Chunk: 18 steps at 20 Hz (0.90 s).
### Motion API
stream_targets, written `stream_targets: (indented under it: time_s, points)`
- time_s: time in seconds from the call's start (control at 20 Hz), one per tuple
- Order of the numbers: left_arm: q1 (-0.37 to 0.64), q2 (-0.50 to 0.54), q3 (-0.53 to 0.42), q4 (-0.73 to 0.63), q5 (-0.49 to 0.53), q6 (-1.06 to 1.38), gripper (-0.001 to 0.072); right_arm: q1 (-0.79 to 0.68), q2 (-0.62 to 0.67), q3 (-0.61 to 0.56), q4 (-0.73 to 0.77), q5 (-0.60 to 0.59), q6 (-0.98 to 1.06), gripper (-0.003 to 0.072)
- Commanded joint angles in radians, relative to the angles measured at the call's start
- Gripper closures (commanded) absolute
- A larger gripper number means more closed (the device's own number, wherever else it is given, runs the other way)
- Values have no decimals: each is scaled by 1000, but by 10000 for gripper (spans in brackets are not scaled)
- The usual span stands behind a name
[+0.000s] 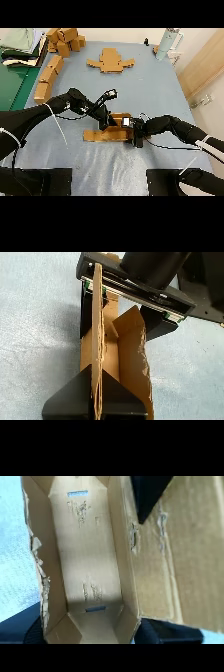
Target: Fold the box.
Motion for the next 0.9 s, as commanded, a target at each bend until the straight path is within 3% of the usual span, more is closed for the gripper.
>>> stream_targets:
  time_s: [0.0,0.1,0.15,0.25,0.35,0.4,0.45,0.85]
  points:
    - [1,-1,0,0,1,0,696,5,0,0,-6,0,0,23]
    - [1,-1,0,0,1,0,695,5,-2,0,-14,0,0,27]
    - [1,-1,0,0,0,0,696,5,-2,0,-16,0,0,77]
    - [1,-1,0,0,0,0,695,3,-2,0,-16,0,0,100]
    - [1,-1,0,0,1,0,695,3,-2,0,-16,0,0,67]
    - [1,-1,0,0,1,0,695,3,-2,0,-15,0,3,-16]
    - [1,-1,0,0,1,0,695,3,-2,0,-15,0,5,-34]
    - [1,-1,0,0,1,0,696,-15,0,-1,-15,6,10,-18]
